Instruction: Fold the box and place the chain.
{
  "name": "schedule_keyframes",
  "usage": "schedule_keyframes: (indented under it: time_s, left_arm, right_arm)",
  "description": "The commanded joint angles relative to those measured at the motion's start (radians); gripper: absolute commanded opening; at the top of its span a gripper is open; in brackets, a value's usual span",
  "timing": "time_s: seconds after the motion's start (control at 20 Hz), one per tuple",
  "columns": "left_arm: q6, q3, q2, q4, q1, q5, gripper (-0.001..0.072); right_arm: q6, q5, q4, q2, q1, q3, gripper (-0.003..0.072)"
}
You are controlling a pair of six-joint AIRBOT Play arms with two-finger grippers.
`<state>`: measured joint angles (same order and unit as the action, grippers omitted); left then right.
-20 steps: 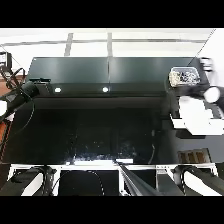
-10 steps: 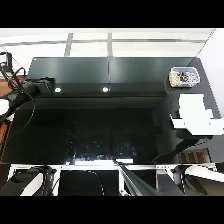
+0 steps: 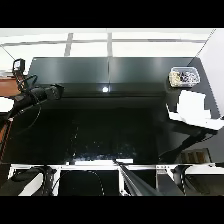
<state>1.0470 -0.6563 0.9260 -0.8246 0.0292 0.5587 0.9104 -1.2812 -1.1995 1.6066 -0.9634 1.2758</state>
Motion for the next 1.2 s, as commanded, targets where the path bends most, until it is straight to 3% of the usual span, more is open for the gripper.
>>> schedule_keyframes:
  time_s: [0.0, 0.15, 0.3, 0.45, 0.7, 0.85, 0.95, 1.15]
  left_arm:
    - [0.01, 0.0, 0.004, 0.001, 0.0, 0.039, 0.0705]
    - [0.016, 0.0, 0.006, 0.071, -0.003, 0.073, 0.0697]
    - [0.019, 0.001, 0.011, 0.08, -0.018, 0.108, 0.0697]
    - [0.074, 0.001, 0.031, 0.148, -0.065, 0.144, 0.0697]
    - [0.077, 0.0, 0.129, 0.194, -0.215, 0.16, 0.0697]
    - [0.06, -0.008, 0.263, 0.33, -0.259, 0.161, 0.0697]
    - [-0.021, -0.037, 0.362, 0.42, -0.266, 0.215, 0.0697]
    - [-0.016, -0.14, 0.535, 0.432, -0.265, 0.349, 0.0697]
  right_arm:
    - [-0.029, -0.087, 0.021, -0.01, 0.048, 0.004, 0.0013]
    - [-0.05, -0.108, 0.195, -0.084, 0.103, -0.046, 0.0013]
    - [-0.091, -0.07, 0.299, -0.213, 0.207, -0.19, 0.0013]
    - [-0.142, 0.05, 0.464, -0.358, 0.355, -0.415, 0.0013]
    - [-0.205, 0.348, 0.848, -0.585, 0.69, -0.76, 0.0013]
    - [-0.204, 0.489, 0.915, -0.602, 0.899, -0.831, 0.0014]
    - [-0.203, 0.547, 0.913, -0.602, 1.006, -0.835, 0.0014]
    - [-0.185, 0.586, 0.916, -0.602, 1.089, -0.835, 0.0013]
